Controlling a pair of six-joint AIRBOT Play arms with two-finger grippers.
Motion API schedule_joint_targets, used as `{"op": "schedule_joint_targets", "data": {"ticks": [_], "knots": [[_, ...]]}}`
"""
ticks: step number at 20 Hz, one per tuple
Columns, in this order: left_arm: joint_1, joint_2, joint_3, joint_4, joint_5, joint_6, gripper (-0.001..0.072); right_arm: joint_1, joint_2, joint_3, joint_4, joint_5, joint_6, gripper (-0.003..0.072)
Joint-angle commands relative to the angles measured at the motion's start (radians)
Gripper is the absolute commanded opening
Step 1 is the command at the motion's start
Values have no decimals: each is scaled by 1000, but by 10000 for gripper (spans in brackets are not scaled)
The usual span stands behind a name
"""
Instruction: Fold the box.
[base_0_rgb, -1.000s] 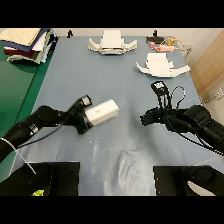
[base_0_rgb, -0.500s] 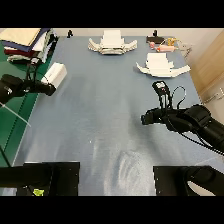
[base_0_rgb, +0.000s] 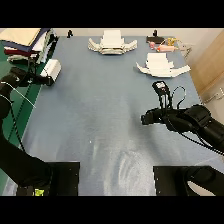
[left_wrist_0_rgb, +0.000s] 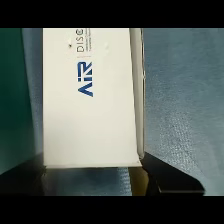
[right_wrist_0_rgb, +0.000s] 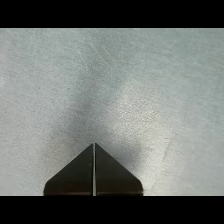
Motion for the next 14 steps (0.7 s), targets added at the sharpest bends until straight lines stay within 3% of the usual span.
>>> {"op": "schedule_joint_targets", "data": {"ticks": [1,14], "knots": [[-2,-68,33,1,1,-10,195,-1,0,1,0,0,0,23],[-5,-70,34,-31,3,-10,196,-1,0,1,0,0,0,23]]}}
